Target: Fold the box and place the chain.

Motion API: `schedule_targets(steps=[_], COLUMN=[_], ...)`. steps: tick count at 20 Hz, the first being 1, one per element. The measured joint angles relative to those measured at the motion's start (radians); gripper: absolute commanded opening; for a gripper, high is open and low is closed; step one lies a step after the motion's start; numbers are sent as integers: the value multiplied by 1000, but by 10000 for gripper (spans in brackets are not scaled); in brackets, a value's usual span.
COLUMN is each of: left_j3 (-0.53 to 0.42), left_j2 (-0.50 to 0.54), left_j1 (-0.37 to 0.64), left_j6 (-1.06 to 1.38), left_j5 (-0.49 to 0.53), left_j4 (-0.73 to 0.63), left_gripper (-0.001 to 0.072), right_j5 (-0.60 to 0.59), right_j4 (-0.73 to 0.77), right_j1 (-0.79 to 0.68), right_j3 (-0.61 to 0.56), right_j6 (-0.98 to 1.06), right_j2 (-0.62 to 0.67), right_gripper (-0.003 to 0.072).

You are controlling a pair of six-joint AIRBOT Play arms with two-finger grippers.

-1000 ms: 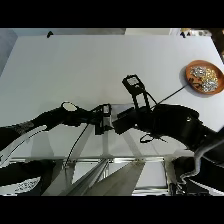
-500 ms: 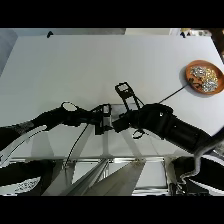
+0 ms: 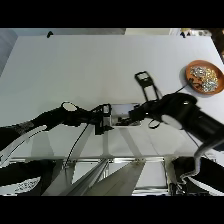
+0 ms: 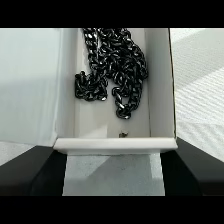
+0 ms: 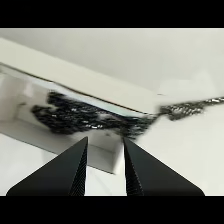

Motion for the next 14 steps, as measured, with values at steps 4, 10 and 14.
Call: schedule_targets(steps=[4, 10, 14], left_j3=[0, 0, 0], left_j2=[0, 0, 0], left_j1=[0, 0, 0], left_j6=[0, 0, 0], left_j5=[0, 0, 0], left_j4=[0, 0, 0], left_gripper=[134, 134, 134], right_j5=[98, 80, -5], right_j4=[-8, 11, 90], right_j1=[-154, -290, -310], right_j3=[-6, -51, -60], right_j6=[-68, -126, -171], right_j2=[21, -100, -211], right_gripper=[222, 232, 230])
